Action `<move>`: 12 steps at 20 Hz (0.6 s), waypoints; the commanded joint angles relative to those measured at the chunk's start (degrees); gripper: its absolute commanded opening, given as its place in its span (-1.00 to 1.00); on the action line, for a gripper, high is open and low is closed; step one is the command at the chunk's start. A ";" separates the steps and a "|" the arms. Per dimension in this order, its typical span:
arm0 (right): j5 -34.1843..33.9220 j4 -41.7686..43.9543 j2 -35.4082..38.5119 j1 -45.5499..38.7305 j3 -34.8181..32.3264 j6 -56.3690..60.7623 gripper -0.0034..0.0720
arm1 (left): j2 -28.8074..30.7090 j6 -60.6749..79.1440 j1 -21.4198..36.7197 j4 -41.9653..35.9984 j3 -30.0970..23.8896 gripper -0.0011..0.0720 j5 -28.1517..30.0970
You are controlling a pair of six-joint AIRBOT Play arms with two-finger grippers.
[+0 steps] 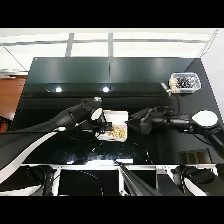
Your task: Fold the box and place the chain.
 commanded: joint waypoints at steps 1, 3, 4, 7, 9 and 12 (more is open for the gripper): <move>7.80 0.44 0.85 -10.97 0.07 0.39 0.69 | 0.74 1.20 0.04 0.48 2.51 0.38 -5.09; 10.38 0.42 0.85 -16.20 0.07 0.39 0.69 | 2.91 6.01 0.31 2.12 4.83 0.38 -7.72; 10.97 0.39 0.85 -18.23 0.07 0.39 0.69 | 4.55 8.52 0.66 2.10 5.33 0.38 -7.98; 12.44 0.33 0.85 -21.49 0.07 0.37 0.69 | 11.52 20.20 2.43 3.65 4.66 0.38 -10.08; 12.98 -0.17 0.85 -21.81 0.04 0.35 0.69 | 16.26 27.26 6.80 3.96 2.25 0.38 -11.06; 15.30 -3.52 0.85 -21.79 0.07 0.31 0.69 | 23.23 42.51 18.82 -9.03 -5.92 0.38 -4.11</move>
